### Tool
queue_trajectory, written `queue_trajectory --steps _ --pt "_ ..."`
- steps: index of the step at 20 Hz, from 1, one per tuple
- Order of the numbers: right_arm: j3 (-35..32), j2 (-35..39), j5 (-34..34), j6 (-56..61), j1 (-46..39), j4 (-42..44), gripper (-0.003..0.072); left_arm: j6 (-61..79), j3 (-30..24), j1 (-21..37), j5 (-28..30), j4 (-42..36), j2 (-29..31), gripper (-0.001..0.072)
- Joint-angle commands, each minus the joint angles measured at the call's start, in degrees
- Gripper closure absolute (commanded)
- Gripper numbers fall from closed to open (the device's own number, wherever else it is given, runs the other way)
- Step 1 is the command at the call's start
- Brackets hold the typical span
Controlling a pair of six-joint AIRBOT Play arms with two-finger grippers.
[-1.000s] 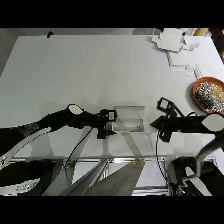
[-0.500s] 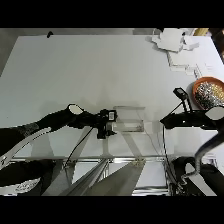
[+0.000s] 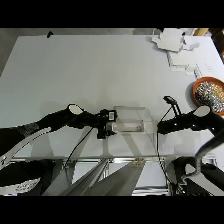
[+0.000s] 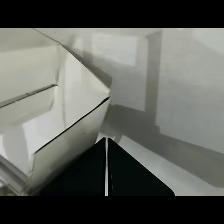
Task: Fold the box and place the chain.
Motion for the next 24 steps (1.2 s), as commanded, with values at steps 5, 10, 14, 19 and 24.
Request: queue_trajectory --steps 5,10,14,19,24 --pt "-0.28 6.29 2.19 -0.09 1.31 6.67 0.0563 0.00 0.00 0.00 0.02 0.00 0.00 0.0376" --pt "-0.35 8.72 2.43 -0.07 2.21 11.67 0.0478 0.00 0.00 0.00 0.02 0.00 0.00 0.0376" --pt "-0.37 8.72 0.72 0.13 6.25 13.05 0.0404 0.00 0.00 0.00 0.02 0.00 0.00 0.0376" --pt "-0.35 8.72 -0.72 3.30 7.04 10.71 0.0330 0.00 0.00 0.00 0.02 0.00 0.00 0.0376" --pt "3.65 8.72 -3.06 15.45 13.14 2.51 0.0209 0.00 0.00 0.00 0.02 0.00 0.00 0.0376"
